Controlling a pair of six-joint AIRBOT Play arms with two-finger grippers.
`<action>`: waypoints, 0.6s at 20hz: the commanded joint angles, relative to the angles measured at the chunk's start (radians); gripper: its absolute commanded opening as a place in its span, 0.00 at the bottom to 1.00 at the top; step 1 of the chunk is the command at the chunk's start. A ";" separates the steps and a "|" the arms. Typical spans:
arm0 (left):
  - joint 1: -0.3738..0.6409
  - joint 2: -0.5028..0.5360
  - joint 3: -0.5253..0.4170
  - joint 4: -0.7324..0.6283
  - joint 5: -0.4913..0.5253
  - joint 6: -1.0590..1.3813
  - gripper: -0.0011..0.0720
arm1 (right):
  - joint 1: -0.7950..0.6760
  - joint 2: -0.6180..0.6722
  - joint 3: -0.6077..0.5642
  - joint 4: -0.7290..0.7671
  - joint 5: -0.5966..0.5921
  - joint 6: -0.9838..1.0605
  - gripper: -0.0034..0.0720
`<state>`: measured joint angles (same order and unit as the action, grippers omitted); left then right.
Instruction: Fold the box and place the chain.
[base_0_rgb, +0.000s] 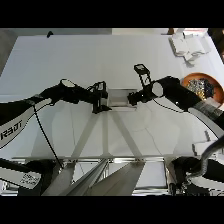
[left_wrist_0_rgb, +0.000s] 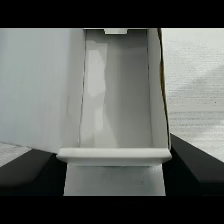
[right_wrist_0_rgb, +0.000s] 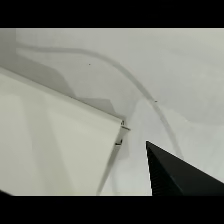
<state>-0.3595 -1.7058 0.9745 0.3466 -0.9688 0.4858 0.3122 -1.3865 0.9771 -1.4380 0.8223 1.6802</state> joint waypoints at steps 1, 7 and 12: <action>0.000 0.000 0.000 -0.001 0.000 0.000 0.50 | 0.030 -0.035 0.033 -0.045 0.055 0.074 0.74; 0.000 0.000 0.000 -0.001 0.000 0.000 0.50 | 0.042 -0.080 0.033 -0.187 0.100 0.183 0.72; 0.000 0.000 0.000 -0.001 0.000 0.000 0.50 | 0.042 -0.100 0.045 -0.192 0.090 0.261 0.58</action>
<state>-0.3599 -1.7058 0.9745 0.3443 -0.9688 0.4854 0.3531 -1.4769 1.0138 -1.6051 0.9089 1.8679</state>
